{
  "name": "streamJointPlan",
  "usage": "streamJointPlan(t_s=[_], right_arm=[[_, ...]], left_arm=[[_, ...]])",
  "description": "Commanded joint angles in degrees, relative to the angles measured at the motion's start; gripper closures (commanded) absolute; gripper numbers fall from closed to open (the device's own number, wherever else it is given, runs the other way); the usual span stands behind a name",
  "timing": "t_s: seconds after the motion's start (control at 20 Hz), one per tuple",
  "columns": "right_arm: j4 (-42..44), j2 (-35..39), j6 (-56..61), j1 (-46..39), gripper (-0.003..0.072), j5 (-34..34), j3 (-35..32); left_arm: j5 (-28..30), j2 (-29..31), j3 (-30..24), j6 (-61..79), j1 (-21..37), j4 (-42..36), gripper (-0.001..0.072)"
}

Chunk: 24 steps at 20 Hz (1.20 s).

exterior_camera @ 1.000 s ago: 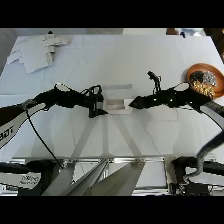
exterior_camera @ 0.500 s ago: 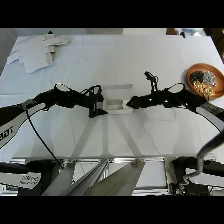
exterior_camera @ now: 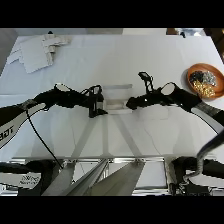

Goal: Fold the box and place the chain.

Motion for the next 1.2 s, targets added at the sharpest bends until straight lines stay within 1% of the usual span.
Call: streamJointPlan(t_s=[0.0,0.15,0.3,0.4,0.45,0.6,0.7,0.8,1.05,1.15], right_arm=[[-14.84,1.01,12.24,2.47,0.0233,-0.98,3.32],[-24.98,1.09,22.56,6.03,0.0233,-0.68,5.68],[-37.05,1.07,31.15,11.02,0.0233,-0.61,5.88],[-42.66,1.07,38.66,12.98,0.0234,0.59,5.99],[-43.50,1.07,41.51,13.57,0.0234,1.42,6.25],[-44.57,0.94,43.60,15.26,0.0235,2.69,6.93],[-47.65,0.63,47.56,16.37,0.0260,3.32,7.56],[-49.86,-0.07,51.32,17.20,0.0261,4.98,9.03],[-49.79,-5.11,61.02,17.27,0.0260,14.27,17.03],[-49.07,-6.34,61.40,17.29,0.0261,16.20,18.23]], left_arm=[[-0.02,-0.02,0.02,0.02,-0.02,0.02,0.0618],[-0.02,-0.02,0.02,0.00,-0.02,0.02,0.0618],[-0.02,-0.02,0.02,0.00,-0.02,0.02,0.0618],[-0.02,-0.02,0.02,0.02,-0.02,0.02,0.0618],[-0.02,-0.02,0.02,0.02,-0.02,0.02,0.0618],[-0.02,-0.02,0.02,0.00,-0.02,0.02,0.0618],[-0.02,-0.02,0.02,0.02,-0.02,0.02,0.0618],[-0.02,-0.02,0.02,0.00,-0.02,0.00,0.0618],[-0.02,-0.02,0.02,0.00,-0.02,0.02,0.0618],[-0.02,-0.02,0.02,0.02,-0.02,0.02,0.0618]])
